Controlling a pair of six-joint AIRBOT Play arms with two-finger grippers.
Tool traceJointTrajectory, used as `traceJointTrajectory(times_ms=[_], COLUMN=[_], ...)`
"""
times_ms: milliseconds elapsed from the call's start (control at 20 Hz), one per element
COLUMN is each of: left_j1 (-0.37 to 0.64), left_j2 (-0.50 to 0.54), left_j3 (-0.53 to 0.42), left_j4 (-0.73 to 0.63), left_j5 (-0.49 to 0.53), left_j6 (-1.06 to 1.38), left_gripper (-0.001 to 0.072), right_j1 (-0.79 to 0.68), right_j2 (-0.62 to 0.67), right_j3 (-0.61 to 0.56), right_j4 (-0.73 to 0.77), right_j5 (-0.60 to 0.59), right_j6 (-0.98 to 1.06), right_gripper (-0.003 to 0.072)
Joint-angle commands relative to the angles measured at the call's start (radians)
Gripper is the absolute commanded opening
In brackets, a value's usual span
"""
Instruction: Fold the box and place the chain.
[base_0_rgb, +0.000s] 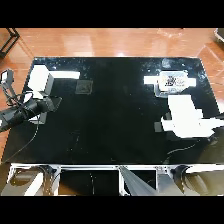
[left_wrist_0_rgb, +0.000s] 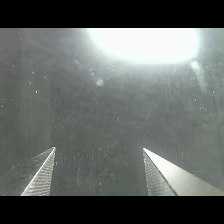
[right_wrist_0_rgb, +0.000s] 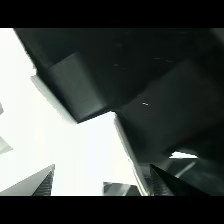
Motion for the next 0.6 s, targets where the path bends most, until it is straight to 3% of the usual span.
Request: traceJointTrajectory(times_ms=[0,400,550], left_j1=[0.000,0.000,0.000], left_j2=[-0.001,-0.001,-0.001], left_j3=[0.000,0.000,0.000], left_j4=[0.001,0.001,0.001], left_j5=[0.019,0.022,0.022], left_j6=[0.000,0.000,0.000], left_gripper=[0.0641,0.0640,0.0640], right_j1=[0.011,0.020,0.024], right_j2=[-0.050,-0.063,-0.066], right_j3=[0.016,0.016,0.016], right_j4=[0.052,0.048,0.048], right_j5=[-0.046,-0.041,-0.060], right_j6=[-0.012,-0.039,-0.055], right_gripper=[0.0689,0.0687,0.0393])
